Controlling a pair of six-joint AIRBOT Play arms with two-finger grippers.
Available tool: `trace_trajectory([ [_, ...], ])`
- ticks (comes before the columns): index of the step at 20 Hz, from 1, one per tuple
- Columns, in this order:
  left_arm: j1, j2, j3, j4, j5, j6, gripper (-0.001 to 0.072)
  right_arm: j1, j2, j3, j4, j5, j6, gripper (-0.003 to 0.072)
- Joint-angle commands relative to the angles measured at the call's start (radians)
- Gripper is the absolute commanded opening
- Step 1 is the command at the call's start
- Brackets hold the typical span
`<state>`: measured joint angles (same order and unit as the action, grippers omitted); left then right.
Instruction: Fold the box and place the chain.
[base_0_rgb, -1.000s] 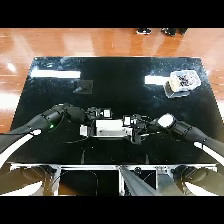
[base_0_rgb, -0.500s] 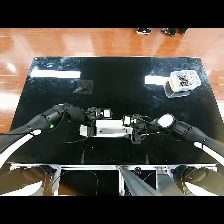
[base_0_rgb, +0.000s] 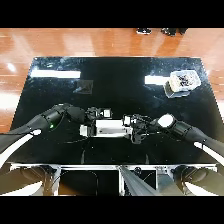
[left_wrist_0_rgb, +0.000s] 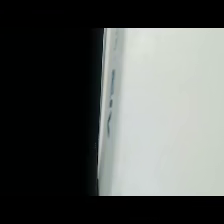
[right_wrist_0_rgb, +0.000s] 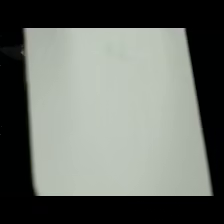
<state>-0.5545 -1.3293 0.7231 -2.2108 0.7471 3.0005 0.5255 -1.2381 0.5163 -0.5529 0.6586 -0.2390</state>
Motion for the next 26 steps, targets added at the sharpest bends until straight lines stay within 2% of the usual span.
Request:
trace_trajectory([
  [1, 0.0, 0.0, 0.001, 0.0, 0.0, 0.0, 0.0023, 0.0, -0.001, 0.001, 0.0, 0.0, 0.0, 0.0556],
  [11, 0.0, 0.0, 0.001, 0.0, 0.0, 0.0, 0.0027, 0.0, -0.001, 0.001, 0.0, 0.0, 0.0, 0.0557],
  [12, 0.0, 0.0, 0.002, 0.0, 0.0, 0.0, 0.0109, 0.0, -0.001, 0.001, -0.002, 0.0, 0.0, 0.0557],
  [13, 0.0, 0.0, 0.006, 0.0, 0.001, -0.001, 0.0278, 0.0, -0.001, 0.001, -0.002, 0.0, 0.0, 0.0557],
  [14, 0.0, 0.001, 0.011, 0.0, 0.002, -0.007, 0.0352, 0.0, -0.001, 0.001, -0.002, 0.0, 0.0, 0.0557],
  [20, 0.001, 0.027, 0.031, 0.002, 0.018, -0.027, 0.0363, 0.0, -0.001, 0.001, -0.002, 0.0, 0.0, 0.0557],
  [23, 0.002, 0.037, 0.031, 0.004, 0.038, -0.061, 0.0513, 0.0, -0.001, 0.001, -0.002, 0.0, 0.0, 0.0557],
  [26, 0.002, 0.056, 0.032, 0.042, 0.059, -0.13, 0.0513, 0.0, -0.001, 0.001, -0.002, 0.0, 0.0, 0.0557],
])
